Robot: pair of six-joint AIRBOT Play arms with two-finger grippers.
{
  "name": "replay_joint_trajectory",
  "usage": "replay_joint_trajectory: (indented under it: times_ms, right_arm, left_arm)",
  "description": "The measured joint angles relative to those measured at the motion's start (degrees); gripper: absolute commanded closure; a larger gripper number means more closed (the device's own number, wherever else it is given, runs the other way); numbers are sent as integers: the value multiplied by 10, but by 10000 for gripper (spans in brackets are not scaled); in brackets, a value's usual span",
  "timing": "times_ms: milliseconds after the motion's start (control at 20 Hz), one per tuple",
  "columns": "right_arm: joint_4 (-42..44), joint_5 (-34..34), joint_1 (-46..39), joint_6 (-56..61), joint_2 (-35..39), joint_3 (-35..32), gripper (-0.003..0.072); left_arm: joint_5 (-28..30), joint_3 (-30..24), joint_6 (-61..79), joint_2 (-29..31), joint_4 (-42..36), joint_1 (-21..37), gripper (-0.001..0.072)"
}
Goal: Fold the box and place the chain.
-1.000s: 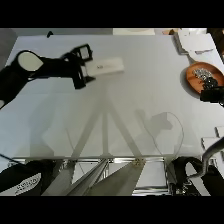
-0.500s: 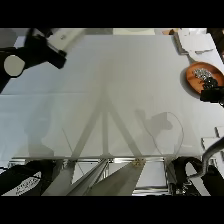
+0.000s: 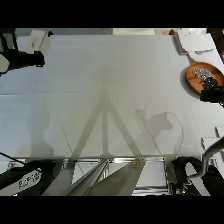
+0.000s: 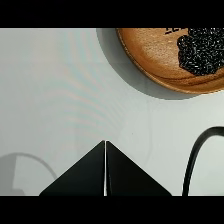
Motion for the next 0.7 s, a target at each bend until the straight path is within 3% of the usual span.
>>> replay_joint_trajectory:
  times_ms: [350, 400, 550, 650, 700]
  right_arm:
    - [0, 0, 0, 0, 0, 0, 673]
    - [0, 0, 0, 0, 0, 0, 673]
    - [0, 0, 0, 0, 0, 0, 673]
    - [0, 0, 0, 0, 0, 0, 673]
    - [0, 0, 0, 0, 0, 0, 673]
  left_arm:
    - [155, -92, -53, -68, 8, 9, 696]
    - [165, -103, -54, -79, 13, 10, 634]
    - [183, -120, -46, -116, 25, 11, 218]
    - [188, -125, -41, -138, 28, 11, 45]
    - [191, -127, -39, -148, 29, 11, 7]
